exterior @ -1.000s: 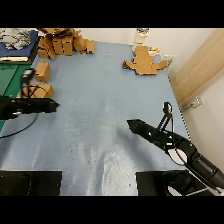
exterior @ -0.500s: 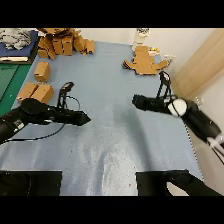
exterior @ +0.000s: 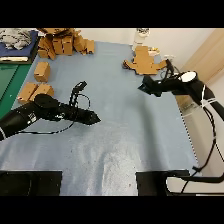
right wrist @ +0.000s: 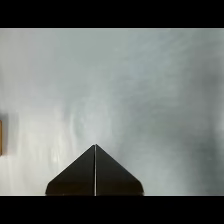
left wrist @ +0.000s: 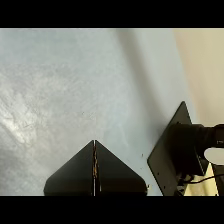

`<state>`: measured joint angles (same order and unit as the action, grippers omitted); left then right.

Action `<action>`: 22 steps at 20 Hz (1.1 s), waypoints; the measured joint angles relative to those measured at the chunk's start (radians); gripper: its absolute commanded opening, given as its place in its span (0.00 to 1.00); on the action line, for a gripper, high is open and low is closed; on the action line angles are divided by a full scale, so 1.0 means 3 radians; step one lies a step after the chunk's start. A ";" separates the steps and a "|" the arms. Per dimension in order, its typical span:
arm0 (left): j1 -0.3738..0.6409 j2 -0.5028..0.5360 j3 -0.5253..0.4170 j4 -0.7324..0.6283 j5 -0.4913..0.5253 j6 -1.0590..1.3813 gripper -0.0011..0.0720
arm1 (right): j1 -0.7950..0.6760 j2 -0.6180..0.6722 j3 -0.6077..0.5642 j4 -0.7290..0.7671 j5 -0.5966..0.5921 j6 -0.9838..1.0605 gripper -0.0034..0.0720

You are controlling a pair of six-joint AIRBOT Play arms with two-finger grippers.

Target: Fold the box.

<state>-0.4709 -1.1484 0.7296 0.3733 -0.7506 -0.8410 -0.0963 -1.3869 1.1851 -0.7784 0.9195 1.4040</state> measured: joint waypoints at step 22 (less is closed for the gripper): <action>-0.0010 -0.0042 0.0048 -0.0025 0.0810 0.0061 0.03 | -0.0529 -0.0537 0.0646 0.0247 0.0231 -0.0118 0.05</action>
<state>-0.4740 -1.1610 0.7441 0.3656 -0.5076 -0.8227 -0.2550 -1.5478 1.3788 -0.7044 0.9890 1.3685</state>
